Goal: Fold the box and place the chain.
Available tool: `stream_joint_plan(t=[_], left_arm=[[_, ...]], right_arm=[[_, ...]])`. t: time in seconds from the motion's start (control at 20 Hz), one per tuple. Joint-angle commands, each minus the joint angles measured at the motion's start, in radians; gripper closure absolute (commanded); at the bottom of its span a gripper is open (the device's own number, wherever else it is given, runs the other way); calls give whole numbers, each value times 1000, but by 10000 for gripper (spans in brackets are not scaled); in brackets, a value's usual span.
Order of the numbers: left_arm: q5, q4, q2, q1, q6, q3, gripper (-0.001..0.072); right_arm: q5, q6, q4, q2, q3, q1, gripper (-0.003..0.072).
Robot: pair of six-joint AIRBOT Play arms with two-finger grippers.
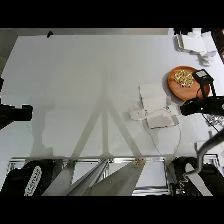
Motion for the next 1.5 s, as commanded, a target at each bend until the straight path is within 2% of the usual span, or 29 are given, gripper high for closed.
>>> stream_joint_plan(t=[0.0,0.05,0.1,0.15,0.25,0.45,0.7,0.95,1.15,1.2,1.25,1.35,1.4,1.45], left_arm=[[-3,1,1,0,0,0,12],[-3,1,1,0,0,0,12],[-3,1,1,0,0,0,12],[-3,1,1,0,0,0,12],[-3,1,1,0,0,0,12],[-3,1,1,0,0,0,12],[-3,0,1,0,0,0,12],[-3,1,1,0,0,0,12],[-3,1,1,0,0,0,12],[-3,1,1,0,0,0,12],[-3,1,1,0,0,0,12],[-3,1,1,0,0,0,12],[-3,1,1,0,0,0,12],[-3,1,1,0,0,0,12]], right_arm=[[-9,2,-6,-1,0,-1,631],[-11,10,-22,-2,0,-1,534],[-15,43,-50,-2,0,-1,482],[-22,109,-101,-2,0,-1,481],[-30,233,-216,-4,0,-1,383],[11,276,-278,-88,37,-1,371],[151,304,-274,-345,190,-1,342],[153,304,-269,-536,278,-1,327],[140,313,-271,-644,298,-1,329],[140,315,-273,-665,298,-1,331],[139,315,-272,-681,298,-1,366],[119,313,-270,-698,298,-1,538],[104,311,-264,-698,298,0,666],[99,311,-261,-697,298,0,679]])
